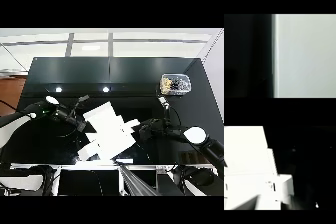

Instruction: Fold the box and place the chain.

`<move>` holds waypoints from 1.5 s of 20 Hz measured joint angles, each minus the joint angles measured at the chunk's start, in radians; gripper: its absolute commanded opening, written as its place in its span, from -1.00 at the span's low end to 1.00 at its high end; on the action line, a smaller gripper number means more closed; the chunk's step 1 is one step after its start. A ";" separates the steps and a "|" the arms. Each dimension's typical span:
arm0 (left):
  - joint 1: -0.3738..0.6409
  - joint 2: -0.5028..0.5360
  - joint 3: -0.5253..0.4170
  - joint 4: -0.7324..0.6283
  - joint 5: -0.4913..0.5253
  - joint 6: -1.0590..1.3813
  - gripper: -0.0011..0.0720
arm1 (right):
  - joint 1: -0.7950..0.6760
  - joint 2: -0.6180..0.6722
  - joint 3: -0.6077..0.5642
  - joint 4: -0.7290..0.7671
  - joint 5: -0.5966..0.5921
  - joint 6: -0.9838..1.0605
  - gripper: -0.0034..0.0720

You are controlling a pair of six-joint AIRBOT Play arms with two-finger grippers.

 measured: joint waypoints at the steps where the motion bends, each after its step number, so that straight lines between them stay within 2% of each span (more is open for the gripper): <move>1: 0.000 0.000 0.007 0.005 -0.006 0.000 -0.89 | -0.012 0.002 0.011 -0.033 0.016 0.003 0.94; 5: -0.005 0.025 0.046 0.031 -0.026 -0.002 -0.90 | -0.108 0.004 0.118 -0.225 0.125 0.003 0.94; 8: -0.043 0.111 0.064 0.068 -0.009 -0.002 -0.90 | -0.190 0.004 0.208 -0.386 0.193 0.003 0.94; 10: -0.100 0.206 0.063 0.135 0.051 0.006 -0.89 | -0.230 0.004 0.246 -0.483 0.202 0.003 0.94; 13: -0.200 0.348 0.023 0.235 0.214 0.075 -0.88 | -0.262 0.004 0.272 -0.570 0.167 0.003 0.94; 15: -0.255 0.396 -0.003 0.303 0.304 0.155 -0.88 | -0.270 0.004 0.280 -0.574 0.143 0.002 0.94; 17: -0.294 0.408 -0.023 0.370 0.352 0.209 -0.88 | -0.271 0.002 0.282 -0.553 0.138 -0.017 0.94; 21: -0.317 0.364 -0.064 0.337 0.489 0.315 -0.88 | -0.222 -0.021 0.261 -0.482 0.162 -0.139 0.94; 26: -0.323 0.286 -0.079 0.287 0.527 0.387 -0.88 | -0.049 -0.047 0.191 -0.373 0.184 -0.349 0.94; 30: -0.324 0.264 -0.077 0.285 0.531 0.404 -0.88 | 0.079 -0.055 0.106 -0.345 0.145 -0.497 0.94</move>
